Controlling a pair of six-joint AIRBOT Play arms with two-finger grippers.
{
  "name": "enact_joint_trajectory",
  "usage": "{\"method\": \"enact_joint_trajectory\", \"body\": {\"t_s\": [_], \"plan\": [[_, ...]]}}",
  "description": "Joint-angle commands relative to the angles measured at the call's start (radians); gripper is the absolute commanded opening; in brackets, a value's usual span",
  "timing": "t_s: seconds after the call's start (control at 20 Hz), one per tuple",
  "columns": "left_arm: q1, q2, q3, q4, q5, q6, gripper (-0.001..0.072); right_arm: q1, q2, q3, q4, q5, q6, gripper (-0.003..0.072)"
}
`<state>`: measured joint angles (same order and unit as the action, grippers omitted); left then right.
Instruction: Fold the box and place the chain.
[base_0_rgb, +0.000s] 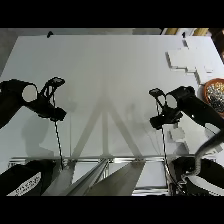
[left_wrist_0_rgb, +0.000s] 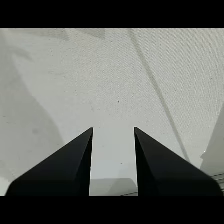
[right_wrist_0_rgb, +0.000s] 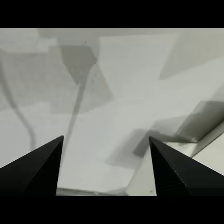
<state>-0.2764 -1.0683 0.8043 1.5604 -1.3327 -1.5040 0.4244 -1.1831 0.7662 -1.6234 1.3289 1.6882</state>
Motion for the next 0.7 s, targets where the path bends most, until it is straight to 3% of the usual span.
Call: {"method": "enact_joint_trajectory", "body": {"t_s": [0.0, 0.1, 0.25, 0.45, 0.65], "plan": [[0.0, 0.0, 0.0, 0.0, 0.0, 0.0, 0.0292, -0.001, 0.001, 0.037, -0.203, 0.082, -0.011, 0.0594], [0.0, 0.0, 0.0, 0.0, 0.0, 0.0, 0.0292, -0.001, 0.006, 0.073, -0.394, 0.183, -0.014, 0.0594], [0.0, 0.0, 0.0, 0.0, 0.0, 0.0, 0.0292, -0.018, 0.053, 0.075, -0.596, 0.214, -0.075, 0.0594], [0.0, 0.0, 0.0, 0.0, 0.0, 0.0, 0.0292, -0.187, 0.076, 0.074, -0.579, 0.192, -0.063, 0.0593], [0.0, 0.0, 0.0, 0.0, 0.0, 0.0, 0.0292, -0.465, 0.076, 0.074, -0.49, 0.152, -0.082, 0.0574]]}}
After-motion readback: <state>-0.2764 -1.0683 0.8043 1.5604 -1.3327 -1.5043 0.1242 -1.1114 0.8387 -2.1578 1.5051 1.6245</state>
